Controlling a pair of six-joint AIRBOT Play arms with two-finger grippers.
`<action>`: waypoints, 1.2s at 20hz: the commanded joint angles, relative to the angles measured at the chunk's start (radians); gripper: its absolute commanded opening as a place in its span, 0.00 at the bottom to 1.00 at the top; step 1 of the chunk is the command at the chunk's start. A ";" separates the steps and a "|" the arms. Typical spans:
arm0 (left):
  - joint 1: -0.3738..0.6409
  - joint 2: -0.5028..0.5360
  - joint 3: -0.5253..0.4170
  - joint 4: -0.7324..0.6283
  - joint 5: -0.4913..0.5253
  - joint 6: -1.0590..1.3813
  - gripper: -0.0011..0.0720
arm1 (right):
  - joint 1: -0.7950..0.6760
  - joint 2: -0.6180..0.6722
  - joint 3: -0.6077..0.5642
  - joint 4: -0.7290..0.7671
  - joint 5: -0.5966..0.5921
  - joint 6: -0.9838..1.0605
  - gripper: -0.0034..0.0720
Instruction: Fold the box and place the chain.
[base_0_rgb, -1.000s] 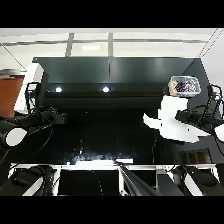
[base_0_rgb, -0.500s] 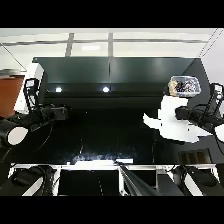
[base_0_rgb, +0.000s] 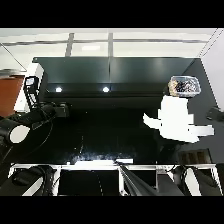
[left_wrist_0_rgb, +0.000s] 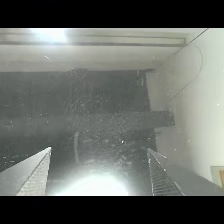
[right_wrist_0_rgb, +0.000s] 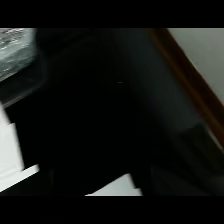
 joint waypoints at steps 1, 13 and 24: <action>0.000 -0.001 0.001 -0.051 0.019 -0.001 0.97 | -0.296 -0.166 0.066 0.104 0.001 -0.044 0.98; 0.000 -0.012 0.001 -0.124 -0.024 -0.001 0.97 | -0.501 -0.816 0.434 0.629 0.846 -0.716 0.97; 0.000 -0.012 0.001 -0.127 -0.026 -0.001 0.97 | -0.501 -0.885 0.448 0.652 0.819 -0.787 0.20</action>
